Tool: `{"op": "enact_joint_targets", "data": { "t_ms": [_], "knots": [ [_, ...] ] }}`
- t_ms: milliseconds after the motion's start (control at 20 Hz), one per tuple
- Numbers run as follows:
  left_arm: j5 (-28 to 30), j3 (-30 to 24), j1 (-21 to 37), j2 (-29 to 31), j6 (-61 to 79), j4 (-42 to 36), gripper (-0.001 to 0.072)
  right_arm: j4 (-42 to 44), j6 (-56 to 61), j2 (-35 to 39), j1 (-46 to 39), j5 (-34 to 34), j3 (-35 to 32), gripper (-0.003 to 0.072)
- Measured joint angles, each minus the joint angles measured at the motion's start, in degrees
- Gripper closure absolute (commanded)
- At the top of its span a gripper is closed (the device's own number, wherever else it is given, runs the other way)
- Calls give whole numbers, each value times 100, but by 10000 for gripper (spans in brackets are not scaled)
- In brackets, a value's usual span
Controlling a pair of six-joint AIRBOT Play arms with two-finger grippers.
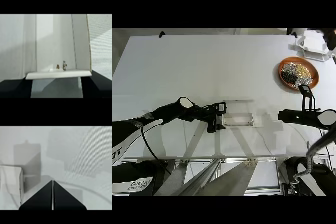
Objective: Fold the box and place the chain.
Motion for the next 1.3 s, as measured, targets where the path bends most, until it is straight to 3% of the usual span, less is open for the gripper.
{"op": "enact_joint_targets", "data": {
  "t_ms": [600,1300],
  "knots": [
    [0,0,0,0,-2,0,389,1521,-1388,-1349,332,262,0,673],
    [0,0,0,0,0,0,389,2505,-2345,-1556,339,839,61,647]
  ]
}}
